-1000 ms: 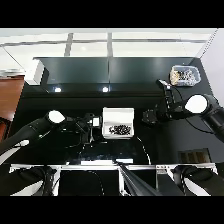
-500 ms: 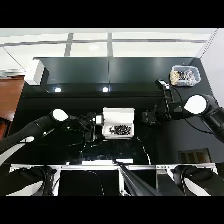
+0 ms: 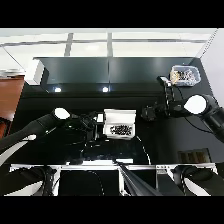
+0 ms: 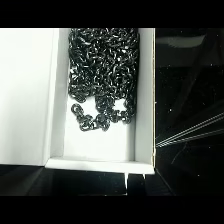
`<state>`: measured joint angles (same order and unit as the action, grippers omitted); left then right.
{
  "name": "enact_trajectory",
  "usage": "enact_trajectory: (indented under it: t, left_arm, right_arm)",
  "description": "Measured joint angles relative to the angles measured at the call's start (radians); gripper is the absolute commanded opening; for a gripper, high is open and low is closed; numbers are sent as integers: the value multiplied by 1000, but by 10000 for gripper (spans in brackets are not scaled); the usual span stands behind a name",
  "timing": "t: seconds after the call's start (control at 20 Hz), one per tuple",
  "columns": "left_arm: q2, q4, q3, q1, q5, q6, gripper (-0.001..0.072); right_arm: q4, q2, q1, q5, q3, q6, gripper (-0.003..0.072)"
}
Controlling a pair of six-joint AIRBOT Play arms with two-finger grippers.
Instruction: Fold the box and place the chain.
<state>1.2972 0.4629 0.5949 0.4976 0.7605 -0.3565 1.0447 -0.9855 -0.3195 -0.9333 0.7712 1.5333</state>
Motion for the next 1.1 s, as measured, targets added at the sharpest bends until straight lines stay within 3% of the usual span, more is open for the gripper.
enact_trajectory:
  t: [0.25, 0.45, 0.6, 0.75, 0.95, 1.1]
  left_arm:
    - [0, -4, 1, 0, -7, 0, 415]
    - [0, -12, 1, 0, -20, 11, 415]
    - [0, -14, 1, 0, -24, 14, 416]
    - [0, -15, 1, 0, -26, 16, 416]
    - [0, -16, 1, 0, -26, 16, 416]
    - [1, -16, 1, 0, -27, 17, 416]
  right_arm:
    - [-16, -34, 1, 204, 0, -5, 707]
    - [-198, -129, -2, 243, 0, -217, 707]
    - [-314, -159, -2, 177, 12, -568, 707]
    - [-328, -153, -2, 75, 64, -861, 707]
    - [-296, -149, -19, -103, 96, -1067, 707]
    - [-263, -149, -57, -129, 71, -1152, 707]
